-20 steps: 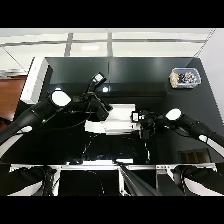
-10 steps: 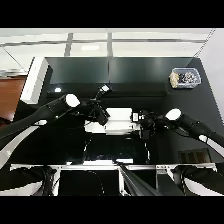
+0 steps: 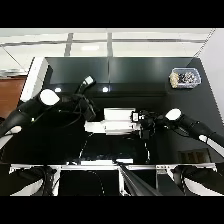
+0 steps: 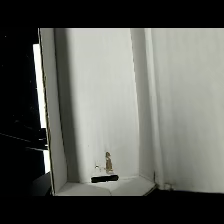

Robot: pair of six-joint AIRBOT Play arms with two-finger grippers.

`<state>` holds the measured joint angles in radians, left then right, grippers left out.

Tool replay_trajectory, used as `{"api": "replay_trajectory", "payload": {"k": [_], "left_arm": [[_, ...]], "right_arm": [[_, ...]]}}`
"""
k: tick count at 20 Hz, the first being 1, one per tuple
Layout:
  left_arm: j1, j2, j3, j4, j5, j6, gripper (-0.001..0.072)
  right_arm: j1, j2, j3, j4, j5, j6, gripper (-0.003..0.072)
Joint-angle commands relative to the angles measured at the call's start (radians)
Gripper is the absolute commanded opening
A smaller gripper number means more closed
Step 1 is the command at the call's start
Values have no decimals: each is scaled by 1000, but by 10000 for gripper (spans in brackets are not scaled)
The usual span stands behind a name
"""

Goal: Fold the box and place the chain.

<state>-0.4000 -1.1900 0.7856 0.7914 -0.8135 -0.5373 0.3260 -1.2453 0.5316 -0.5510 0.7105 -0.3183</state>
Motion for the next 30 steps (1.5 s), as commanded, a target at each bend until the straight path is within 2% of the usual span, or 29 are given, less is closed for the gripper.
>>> {"api": "replay_trajectory", "payload": {"k": [1, 2, 3, 5, 7, 10, 11, 17, 18, 19, 20, 21, 23, 27, 30], "left_arm": [[-9, 47, -116, -6, -44, 238, 106], [-26, 47, -134, 28, -30, 328, 461], [-39, 45, -145, 61, 3, 396, 710], [-57, 35, -146, 111, 77, 451, 712], [-62, 10, -140, 108, 77, 466, 711], [-66, -32, -139, 33, 36, 503, 669], [-71, -43, -139, 17, 32, 528, 606], [-98, -64, -138, -129, 80, 598, 598], [-104, -64, -138, -126, 65, 610, 546], [-106, -64, -138, -120, 49, 609, 411], [-106, -64, -138, -120, 43, 609, 349], [-106, -64, -138, -120, 45, 609, 331], [-106, -64, -138, -120, 50, 609, 219], [-108, -72, -138, -128, 65, 609, 220], [-109, -87, -138, -220, 72, 614, 219]], "right_arm": [[0, 0, 0, 0, 0, 0, 423], [0, 0, 0, 0, 0, 0, 423], [0, 0, 0, 0, 0, 0, 423], [0, 0, 0, 0, 0, 0, 423], [0, 0, 0, 0, 0, 0, 423], [0, 0, 0, 0, 0, 0, 423], [0, 0, 0, 0, 0, 0, 423], [0, 0, 0, 0, 0, 0, 423], [0, 0, 0, 0, 0, 0, 423], [0, 0, 0, 0, 0, 0, 423], [0, 0, 0, 0, 0, 0, 423], [0, 0, 0, 0, 0, 0, 423], [0, 0, 0, 0, 0, 0, 423], [0, 0, 0, 0, 0, 0, 423], [0, 0, 0, 0, 0, 0, 423]]}}
